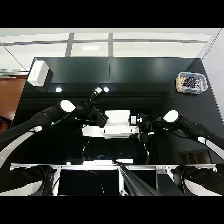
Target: Fold the box and place the chain.
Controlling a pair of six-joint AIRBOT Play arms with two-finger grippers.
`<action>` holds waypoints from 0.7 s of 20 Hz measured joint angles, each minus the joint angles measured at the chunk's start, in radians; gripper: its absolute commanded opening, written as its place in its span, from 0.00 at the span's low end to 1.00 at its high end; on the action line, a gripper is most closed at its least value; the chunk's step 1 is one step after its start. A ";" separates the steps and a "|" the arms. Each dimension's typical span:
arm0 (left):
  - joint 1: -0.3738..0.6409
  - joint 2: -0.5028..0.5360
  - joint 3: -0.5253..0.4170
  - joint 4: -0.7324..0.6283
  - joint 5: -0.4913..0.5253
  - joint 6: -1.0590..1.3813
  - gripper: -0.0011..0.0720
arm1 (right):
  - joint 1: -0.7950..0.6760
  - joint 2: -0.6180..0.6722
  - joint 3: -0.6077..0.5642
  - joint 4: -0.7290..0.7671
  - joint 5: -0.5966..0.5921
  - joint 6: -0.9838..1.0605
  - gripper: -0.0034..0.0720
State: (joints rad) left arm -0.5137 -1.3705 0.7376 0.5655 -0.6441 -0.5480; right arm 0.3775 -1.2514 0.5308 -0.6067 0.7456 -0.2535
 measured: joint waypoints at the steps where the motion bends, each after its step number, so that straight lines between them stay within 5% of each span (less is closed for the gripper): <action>1: 0.004 0.002 0.009 0.019 -0.011 -0.001 0.05 | 0.000 0.000 0.000 0.000 -0.003 0.001 0.29; 5: 0.054 0.104 0.027 0.132 -0.083 -0.075 0.05 | 0.000 0.000 0.000 0.002 -0.006 0.008 0.29; 9: 0.151 0.269 -0.071 0.143 -0.109 -0.111 0.12 | 0.000 0.000 0.000 0.003 -0.011 0.010 0.29; 10: 0.172 0.295 -0.105 0.121 -0.121 -0.072 0.43 | 0.000 0.000 0.000 0.003 -0.011 0.010 0.29; 11: 0.182 0.310 -0.132 0.098 -0.141 -0.019 0.94 | 0.000 0.000 0.000 0.003 -0.012 0.010 0.29; 14: 0.177 0.320 -0.188 0.093 -0.179 0.180 0.99 | 0.000 0.000 0.000 0.003 -0.012 0.010 0.30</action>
State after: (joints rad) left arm -0.3363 -1.0500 0.5495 0.6590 -0.8230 -0.3676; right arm 0.3775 -1.2514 0.5308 -0.6033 0.7334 -0.2432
